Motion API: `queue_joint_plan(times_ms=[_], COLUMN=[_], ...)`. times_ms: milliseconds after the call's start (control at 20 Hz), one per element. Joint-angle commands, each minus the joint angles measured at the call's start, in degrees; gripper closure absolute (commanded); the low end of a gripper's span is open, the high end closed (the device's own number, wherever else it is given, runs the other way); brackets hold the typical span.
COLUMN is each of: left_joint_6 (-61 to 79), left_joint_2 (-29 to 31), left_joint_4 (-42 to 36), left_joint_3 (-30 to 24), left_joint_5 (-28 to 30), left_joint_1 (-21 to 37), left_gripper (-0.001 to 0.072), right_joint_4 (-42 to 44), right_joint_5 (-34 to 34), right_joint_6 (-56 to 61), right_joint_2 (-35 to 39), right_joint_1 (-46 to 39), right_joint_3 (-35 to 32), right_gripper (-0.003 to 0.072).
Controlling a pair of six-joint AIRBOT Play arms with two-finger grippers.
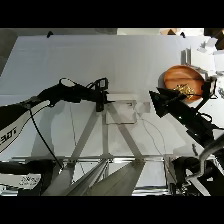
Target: Fold the box and place the chain.
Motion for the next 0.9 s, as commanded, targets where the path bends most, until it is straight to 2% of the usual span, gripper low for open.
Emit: queue_joint_plan(times_ms=[0,200,450,650,850], left_joint_6=[0.5,2.6,5.5,5.4,3.8], left_joint_2=[-1.1,-1.6,-0.9,-0.4,-0.5], left_joint_4=[0.3,0.2,-1.1,-0.7,8.0], left_joint_3=[0.0,0.0,0.0,0.0,0.0], left_joint_5=[-0.2,-0.3,-5.2,-5.4,-5.4], left_joint_1=[0.0,0.0,1.0,3.2,3.3], left_gripper=[0.0704,0.0705,0.0706,0.0706,0.0705], right_joint_4=[0.0,0.0,0.0,0.0,0.0], right_joint_5=[0.0,0.0,0.0,0.0,0.0], right_joint_6=[0.0,0.0,0.0,0.0,0.0], right_joint_2=[0.1,0.1,0.1,0.1,0.1], right_joint_1=[0.0,0.0,0.0,0.0,0.0], right_joint_3=[0.0,0.0,0.0,0.0,0.0], right_gripper=[0.0258,0.0259,0.0260,0.0290,0.0290])
